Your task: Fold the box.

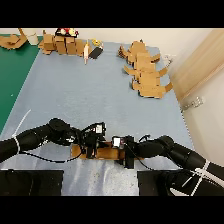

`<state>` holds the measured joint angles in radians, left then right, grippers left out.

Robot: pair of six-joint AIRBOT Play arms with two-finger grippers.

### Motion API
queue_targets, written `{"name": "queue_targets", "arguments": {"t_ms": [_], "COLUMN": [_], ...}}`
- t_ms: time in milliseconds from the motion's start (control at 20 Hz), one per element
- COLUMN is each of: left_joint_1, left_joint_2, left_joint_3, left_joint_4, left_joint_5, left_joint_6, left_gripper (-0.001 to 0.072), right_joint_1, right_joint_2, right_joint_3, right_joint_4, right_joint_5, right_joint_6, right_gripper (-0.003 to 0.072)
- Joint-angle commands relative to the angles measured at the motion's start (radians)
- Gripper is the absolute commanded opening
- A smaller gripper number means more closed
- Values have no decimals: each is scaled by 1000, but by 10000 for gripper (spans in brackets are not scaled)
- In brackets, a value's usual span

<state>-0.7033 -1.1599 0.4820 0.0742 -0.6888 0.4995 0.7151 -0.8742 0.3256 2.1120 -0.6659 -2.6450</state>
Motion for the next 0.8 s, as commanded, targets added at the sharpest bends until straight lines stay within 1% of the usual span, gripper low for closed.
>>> {"name": "queue_targets", "arguments": {"t_ms": [0, 50, 150, 500, 550, 600, 750], "left_joint_1": [-1, -1, -1, -1, -1, -1, -1], "left_joint_2": [0, 0, 0, 0, 0, 0, 0], "left_joint_3": [1, 1, 1, 1, 1, 1, 1], "left_joint_4": [0, 0, 0, 0, 0, 0, 0], "left_joint_5": [0, 0, 0, 0, 0, 0, 0], "left_joint_6": [0, 0, 0, 0, 0, 0, 0], "left_gripper": [12, 12, 12, 12, 12, 12, 12], "right_joint_1": [1, 1, 1, 1, 1, 1, 1], "right_joint_2": [-5, -5, -5, -5, -5, -5, -5], "right_joint_3": [-1, -1, -1, -1, -1, -1, -1], "right_joint_4": [-23, -23, -21, -21, -21, -21, -27], "right_joint_5": [-1, 0, 0, -1, -8, -16, -24], "right_joint_6": [0, 0, 0, 1, 1, 1, 1], "right_gripper": [689, 681, 630, 627, 563, 524, 523]}}
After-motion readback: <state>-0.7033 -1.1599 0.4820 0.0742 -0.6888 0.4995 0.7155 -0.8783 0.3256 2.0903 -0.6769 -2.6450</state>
